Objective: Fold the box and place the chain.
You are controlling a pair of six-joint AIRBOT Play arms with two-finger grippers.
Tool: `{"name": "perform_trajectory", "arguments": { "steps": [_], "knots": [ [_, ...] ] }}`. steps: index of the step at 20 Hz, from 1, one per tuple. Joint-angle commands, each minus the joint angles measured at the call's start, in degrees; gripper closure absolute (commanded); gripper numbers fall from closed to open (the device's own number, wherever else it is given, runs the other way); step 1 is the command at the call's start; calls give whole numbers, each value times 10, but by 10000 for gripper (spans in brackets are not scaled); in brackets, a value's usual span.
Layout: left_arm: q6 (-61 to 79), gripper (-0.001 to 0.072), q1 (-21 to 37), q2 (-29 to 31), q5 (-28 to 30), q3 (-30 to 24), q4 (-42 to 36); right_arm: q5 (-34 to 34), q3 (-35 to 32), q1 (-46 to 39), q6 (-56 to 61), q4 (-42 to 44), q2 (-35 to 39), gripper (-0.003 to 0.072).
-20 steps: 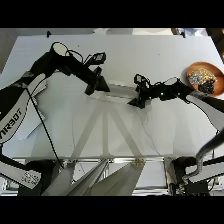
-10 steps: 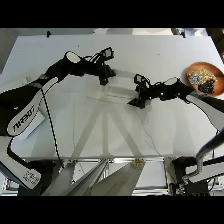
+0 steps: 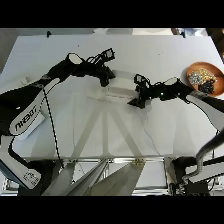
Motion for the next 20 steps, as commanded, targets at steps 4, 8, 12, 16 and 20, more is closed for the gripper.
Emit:
{"name": "perform_trajectory", "arguments": {
  "steps": [4, 8, 12, 16, 20],
  "knots": [
    [-42, 699, -16, -22, -14, -10, 46, 0, 0, 0, 0, 0, 0, 230],
    [-42, 698, -7, -13, -14, -10, 44, 0, 0, 0, 0, 0, 0, 230],
    [-40, 698, 17, 32, -7, -10, 38, 0, 0, 0, 0, 0, 0, 230],
    [-14, 695, 48, 81, 10, -27, 46, 0, 0, 0, 0, 0, 0, 230],
    [158, 516, 55, 134, 104, -134, 57, 0, 0, 0, 0, 0, 0, 230]
  ]
}}
